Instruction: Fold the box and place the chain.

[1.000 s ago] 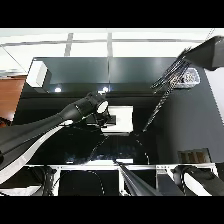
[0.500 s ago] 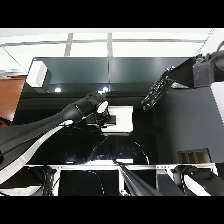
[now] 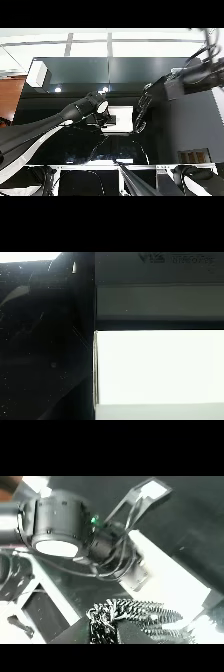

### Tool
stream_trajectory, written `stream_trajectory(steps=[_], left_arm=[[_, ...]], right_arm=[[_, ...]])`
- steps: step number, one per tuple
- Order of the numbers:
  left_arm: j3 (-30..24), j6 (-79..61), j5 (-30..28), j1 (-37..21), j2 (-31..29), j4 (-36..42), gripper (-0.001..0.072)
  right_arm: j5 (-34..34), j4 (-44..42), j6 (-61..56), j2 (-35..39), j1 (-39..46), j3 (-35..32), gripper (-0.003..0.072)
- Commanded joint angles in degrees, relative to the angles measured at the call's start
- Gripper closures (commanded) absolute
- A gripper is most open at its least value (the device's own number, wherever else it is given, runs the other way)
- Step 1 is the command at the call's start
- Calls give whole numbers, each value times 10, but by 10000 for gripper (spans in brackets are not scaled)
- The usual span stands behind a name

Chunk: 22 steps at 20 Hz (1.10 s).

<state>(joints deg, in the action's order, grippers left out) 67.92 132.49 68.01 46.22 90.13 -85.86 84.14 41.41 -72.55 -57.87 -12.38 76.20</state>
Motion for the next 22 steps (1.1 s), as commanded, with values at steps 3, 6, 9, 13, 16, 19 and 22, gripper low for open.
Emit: stream_trajectory(steps=[3,6,9,13,16,19,22], left_arm=[[0,0,-1,0,1,0,681],[0,0,0,0,1,0,681],[0,0,0,0,1,0,681],[0,0,0,0,1,0,681],[0,0,0,0,1,0,681],[0,0,0,0,1,0,681],[0,0,0,0,1,0,681]], right_arm=[[-104,-11,24,-30,-54,-113,670],[-143,-9,28,-59,-78,-150,670],[-175,-8,34,-94,-97,-169,669],[-215,-3,36,-132,-127,-172,632],[-185,25,28,-123,-99,-172,433],[-112,70,28,-74,-19,-172,437],[-90,155,47,14,52,-205,437]])
